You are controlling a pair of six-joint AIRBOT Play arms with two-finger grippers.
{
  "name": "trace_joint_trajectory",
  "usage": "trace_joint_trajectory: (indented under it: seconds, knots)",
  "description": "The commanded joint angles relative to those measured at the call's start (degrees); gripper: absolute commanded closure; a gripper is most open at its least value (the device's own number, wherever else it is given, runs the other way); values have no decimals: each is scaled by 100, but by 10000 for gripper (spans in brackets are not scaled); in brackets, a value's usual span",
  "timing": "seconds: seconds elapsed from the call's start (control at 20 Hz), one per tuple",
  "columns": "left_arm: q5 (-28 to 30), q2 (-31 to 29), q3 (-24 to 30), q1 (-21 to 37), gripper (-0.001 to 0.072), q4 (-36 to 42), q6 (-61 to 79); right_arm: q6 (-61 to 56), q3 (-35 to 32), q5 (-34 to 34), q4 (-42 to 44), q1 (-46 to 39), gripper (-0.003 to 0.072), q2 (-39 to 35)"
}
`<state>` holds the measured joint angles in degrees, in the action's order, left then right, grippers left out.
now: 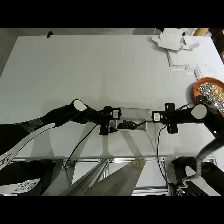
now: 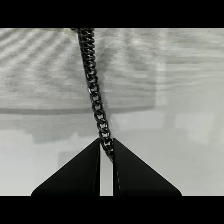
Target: Fold the box and place the chain.
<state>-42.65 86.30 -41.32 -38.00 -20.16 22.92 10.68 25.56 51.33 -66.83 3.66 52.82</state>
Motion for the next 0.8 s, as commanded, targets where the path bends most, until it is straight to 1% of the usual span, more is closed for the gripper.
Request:
trace_joint_trajectory:
  seconds: [0.0,0.2,0.35,0.5,0.75]
  knots:
    - [-2,-2,0,4,455,-2,0,-153,4,378,448,17,669,-680]
    - [0,-2,0,4,455,-2,0,-166,4,931,1508,341,669,-1209]
    - [0,-2,0,4,455,-2,0,-186,2,1351,2299,708,669,-1276]
    - [0,-2,0,4,455,-2,0,-184,2,1200,2632,1099,669,-1276]
    - [0,-2,0,4,455,-2,0,-181,2,549,3252,1532,669,-1241]
